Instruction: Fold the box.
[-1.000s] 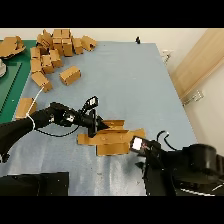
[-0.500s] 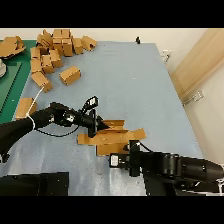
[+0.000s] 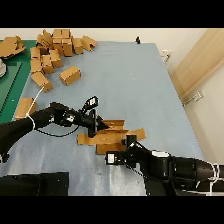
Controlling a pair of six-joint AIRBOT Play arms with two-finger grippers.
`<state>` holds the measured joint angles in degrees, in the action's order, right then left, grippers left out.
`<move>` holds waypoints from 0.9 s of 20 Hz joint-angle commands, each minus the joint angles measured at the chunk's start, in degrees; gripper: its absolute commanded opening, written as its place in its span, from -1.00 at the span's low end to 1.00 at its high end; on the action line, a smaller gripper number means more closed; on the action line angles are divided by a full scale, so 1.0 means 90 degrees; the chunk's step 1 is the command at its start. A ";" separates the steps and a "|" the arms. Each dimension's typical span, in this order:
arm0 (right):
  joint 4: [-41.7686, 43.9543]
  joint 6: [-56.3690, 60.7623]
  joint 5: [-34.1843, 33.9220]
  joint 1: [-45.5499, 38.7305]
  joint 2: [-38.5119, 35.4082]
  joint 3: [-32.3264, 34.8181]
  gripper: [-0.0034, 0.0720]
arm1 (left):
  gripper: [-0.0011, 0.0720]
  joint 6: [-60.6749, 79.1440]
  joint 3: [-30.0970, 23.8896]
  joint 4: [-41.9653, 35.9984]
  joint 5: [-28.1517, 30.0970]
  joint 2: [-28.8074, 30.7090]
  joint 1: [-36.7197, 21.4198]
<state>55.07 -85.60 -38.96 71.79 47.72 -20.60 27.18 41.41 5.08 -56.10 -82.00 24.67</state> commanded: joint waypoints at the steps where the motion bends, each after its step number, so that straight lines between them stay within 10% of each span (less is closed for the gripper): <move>1: -0.0899 0.0862 0.0000 -0.0002 0.0012 -0.0024 0.44 | -0.94 0.0002 0.0007 0.0002 0.0000 0.0002 0.0000; 11: -0.1095 0.1112 -0.0323 -0.0005 0.0007 -0.0097 0.44 | -0.94 0.0002 0.0007 0.0002 0.0002 0.0002 0.0000; 12: -0.1064 0.1263 -0.0282 -0.0005 0.0007 -0.0097 0.49 | -0.94 0.0002 0.0007 0.0002 0.0000 0.0002 0.0000; 13: -0.1052 0.1280 -0.0308 -0.0005 0.0005 -0.0104 0.97 | -0.94 0.0002 0.0007 0.0002 0.0000 0.0002 0.0000; 18: -0.0590 0.1290 -0.0206 -0.0464 -0.0087 -0.0267 1.00 | -0.94 0.0002 0.0007 0.0002 0.0005 0.0002 -0.0002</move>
